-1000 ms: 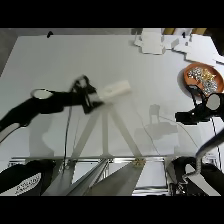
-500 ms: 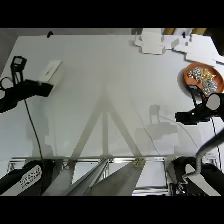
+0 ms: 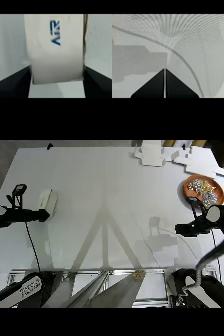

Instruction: Fold the box and place the chain.

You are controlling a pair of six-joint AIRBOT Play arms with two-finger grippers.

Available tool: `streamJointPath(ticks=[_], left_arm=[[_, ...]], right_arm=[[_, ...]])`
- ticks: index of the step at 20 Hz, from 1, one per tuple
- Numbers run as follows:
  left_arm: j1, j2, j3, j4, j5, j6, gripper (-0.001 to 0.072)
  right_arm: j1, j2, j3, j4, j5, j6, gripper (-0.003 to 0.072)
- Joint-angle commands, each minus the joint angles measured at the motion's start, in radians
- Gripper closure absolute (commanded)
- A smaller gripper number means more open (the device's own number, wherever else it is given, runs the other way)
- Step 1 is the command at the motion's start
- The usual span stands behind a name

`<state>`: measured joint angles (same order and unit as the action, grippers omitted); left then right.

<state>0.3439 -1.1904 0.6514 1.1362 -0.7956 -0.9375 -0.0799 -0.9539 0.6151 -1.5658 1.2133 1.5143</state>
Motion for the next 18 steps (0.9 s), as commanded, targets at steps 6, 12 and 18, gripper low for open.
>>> streamJointPath(ticks=[6, 12, 18], left_arm=[[0.003, 0.196, 0.0, 0.048, -0.044, -0.031, 0.0045], [-0.025, 0.416, 0.0, 0.048, -0.051, -0.032, 0.0084], [-0.127, 0.426, 0.0, 0.051, -0.05, -0.032, 0.0085]], right_arm=[[0.0, 0.001, 0.0, 0.0, 0.0, 0.0, 0.0663], [0.0, 0.001, 0.0, 0.0, 0.0, 0.0, 0.0663], [0.0, 0.001, 0.0, 0.0, 0.0, 0.0, 0.0663]])
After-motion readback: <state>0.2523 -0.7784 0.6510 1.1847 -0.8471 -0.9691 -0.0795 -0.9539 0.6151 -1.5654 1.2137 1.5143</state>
